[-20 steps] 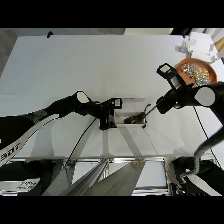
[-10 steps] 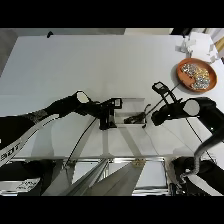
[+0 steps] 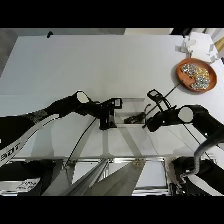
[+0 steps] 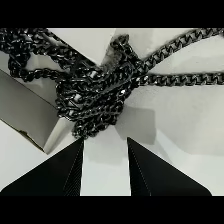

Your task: Fold the box and place the chain.

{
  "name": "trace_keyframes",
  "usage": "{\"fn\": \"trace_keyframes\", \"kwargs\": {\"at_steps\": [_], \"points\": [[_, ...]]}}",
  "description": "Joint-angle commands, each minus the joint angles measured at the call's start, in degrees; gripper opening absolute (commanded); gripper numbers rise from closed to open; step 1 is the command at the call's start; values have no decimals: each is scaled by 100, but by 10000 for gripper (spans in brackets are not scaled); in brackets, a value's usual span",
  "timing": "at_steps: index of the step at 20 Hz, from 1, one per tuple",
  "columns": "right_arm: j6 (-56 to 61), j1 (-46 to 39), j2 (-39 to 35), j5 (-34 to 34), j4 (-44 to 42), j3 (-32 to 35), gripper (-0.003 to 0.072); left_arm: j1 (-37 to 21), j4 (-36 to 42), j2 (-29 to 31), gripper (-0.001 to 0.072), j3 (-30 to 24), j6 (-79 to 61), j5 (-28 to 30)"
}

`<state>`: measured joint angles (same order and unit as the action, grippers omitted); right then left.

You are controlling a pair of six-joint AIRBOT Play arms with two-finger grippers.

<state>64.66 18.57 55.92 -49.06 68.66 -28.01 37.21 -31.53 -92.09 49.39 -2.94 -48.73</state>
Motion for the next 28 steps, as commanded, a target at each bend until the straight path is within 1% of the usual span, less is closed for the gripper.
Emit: {"fn": "trace_keyframes", "kwargs": {"at_steps": [1, 4, 8, 12, 16, 22, 23, 24, 28], "points": [[-2, 17, 7, 219, -282, 46, 271, 2, 0, 4, 203, 2, -2, 136], [4, 17, 76, 396, -339, 46, 270, 2, 0, 4, 203, 2, -2, 136], [157, 17, 323, 415, -334, 57, 265, 2, 0, 4, 203, 2, -2, 138], [157, 17, 380, 411, -334, 76, 263, 2, -2, 4, 203, 4, -2, 136], [157, 17, 387, 417, -365, 76, 217, 2, 0, 4, 203, 4, -2, 136], [155, 17, 505, 470, -463, 79, 214, 2, 0, 4, 203, 2, -2, 136], [155, 17, 505, 470, -463, 79, 193, 2, 0, 4, 203, 2, -2, 136], [155, 17, 505, 470, -466, 79, 116, 2, -2, 4, 203, 2, -2, 136], [157, 17, 496, 417, -466, 79, 12, 2, 0, 4, 203, 2, -2, 136]]}}
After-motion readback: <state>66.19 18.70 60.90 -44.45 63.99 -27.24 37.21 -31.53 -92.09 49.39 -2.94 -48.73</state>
